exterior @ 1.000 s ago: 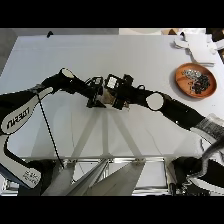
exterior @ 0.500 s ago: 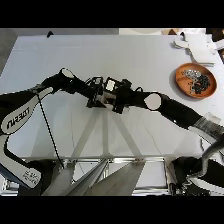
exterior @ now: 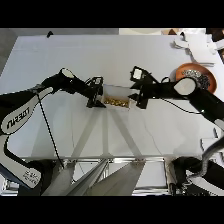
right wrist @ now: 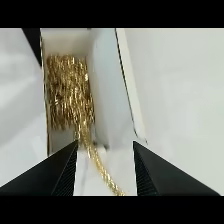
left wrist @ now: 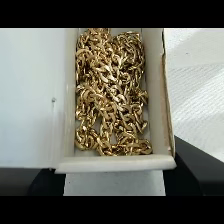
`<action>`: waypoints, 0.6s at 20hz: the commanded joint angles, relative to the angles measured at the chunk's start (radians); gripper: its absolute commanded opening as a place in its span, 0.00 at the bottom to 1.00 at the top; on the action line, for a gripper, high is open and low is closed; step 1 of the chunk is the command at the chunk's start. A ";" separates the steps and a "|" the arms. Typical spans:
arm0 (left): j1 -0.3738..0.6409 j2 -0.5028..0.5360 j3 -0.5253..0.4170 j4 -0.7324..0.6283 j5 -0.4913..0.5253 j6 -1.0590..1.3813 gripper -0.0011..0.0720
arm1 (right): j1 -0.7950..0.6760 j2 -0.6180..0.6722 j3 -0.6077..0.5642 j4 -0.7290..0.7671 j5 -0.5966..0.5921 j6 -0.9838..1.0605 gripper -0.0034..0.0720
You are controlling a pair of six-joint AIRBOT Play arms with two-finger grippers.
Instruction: Fold the box and place the chain.
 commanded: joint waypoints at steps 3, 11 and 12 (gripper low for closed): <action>0.000 0.000 0.000 0.000 0.000 0.000 0.66 | -0.175 -0.063 -0.017 -0.015 0.131 -0.176 0.55; 0.000 0.000 0.000 0.000 0.000 0.000 0.66 | -0.119 -0.335 -0.017 0.146 0.084 -0.375 0.55; 0.000 0.000 0.000 0.000 0.000 0.000 0.66 | -0.108 -0.352 -0.017 0.161 0.069 -0.397 0.55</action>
